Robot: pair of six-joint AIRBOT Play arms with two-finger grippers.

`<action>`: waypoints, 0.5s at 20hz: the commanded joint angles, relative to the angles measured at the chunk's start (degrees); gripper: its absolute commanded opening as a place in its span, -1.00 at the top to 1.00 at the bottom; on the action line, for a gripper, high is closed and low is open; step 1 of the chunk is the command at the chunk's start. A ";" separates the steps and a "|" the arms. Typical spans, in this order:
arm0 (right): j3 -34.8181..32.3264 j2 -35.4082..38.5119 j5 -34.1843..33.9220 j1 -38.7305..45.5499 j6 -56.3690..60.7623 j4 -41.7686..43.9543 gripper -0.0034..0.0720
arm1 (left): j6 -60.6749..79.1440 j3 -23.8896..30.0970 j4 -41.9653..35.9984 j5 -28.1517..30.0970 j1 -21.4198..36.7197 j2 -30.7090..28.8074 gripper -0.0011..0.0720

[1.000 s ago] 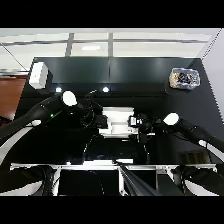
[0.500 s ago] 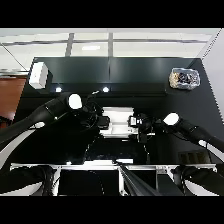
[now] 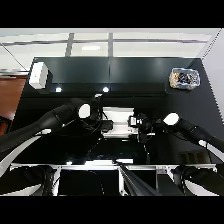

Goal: Fold the box and place the chain.

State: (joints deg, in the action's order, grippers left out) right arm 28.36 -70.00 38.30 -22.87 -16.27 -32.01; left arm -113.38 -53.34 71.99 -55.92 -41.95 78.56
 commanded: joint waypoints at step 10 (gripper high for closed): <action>0.00 0.00 0.02 -0.04 0.00 0.02 0.86 | -18.64 -8.85 15.08 -7.89 -6.80 6.12 -0.11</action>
